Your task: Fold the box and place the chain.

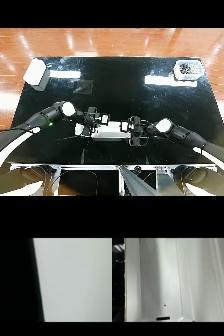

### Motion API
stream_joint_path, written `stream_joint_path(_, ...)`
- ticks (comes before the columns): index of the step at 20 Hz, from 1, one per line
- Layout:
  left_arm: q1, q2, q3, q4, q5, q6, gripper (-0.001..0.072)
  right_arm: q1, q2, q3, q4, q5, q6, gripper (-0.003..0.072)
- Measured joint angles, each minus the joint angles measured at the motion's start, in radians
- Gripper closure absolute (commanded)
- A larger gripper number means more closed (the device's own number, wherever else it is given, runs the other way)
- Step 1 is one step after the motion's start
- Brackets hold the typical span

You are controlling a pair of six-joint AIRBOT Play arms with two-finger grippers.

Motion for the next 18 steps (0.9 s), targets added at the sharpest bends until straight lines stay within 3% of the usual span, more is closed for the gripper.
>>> stream_joint_path(7,0.000,0.000,0.000,0.000,0.000,0.000,0.0687,0.007,-0.002,0.000,-0.014,-0.009,0.013,-0.0007)
stream_joint_path(8,0.000,0.000,0.000,0.000,0.000,0.000,0.0687,0.008,-0.002,0.000,-0.015,-0.010,0.013,0.0113)
stream_joint_path(9,0.000,0.000,0.000,0.000,0.000,-0.001,0.0687,0.008,-0.002,0.000,-0.017,-0.008,0.013,0.0155)
stream_joint_path(18,0.000,0.000,0.000,0.000,0.001,-0.001,0.0687,0.008,-0.002,0.000,-0.020,-0.012,0.016,0.0155)
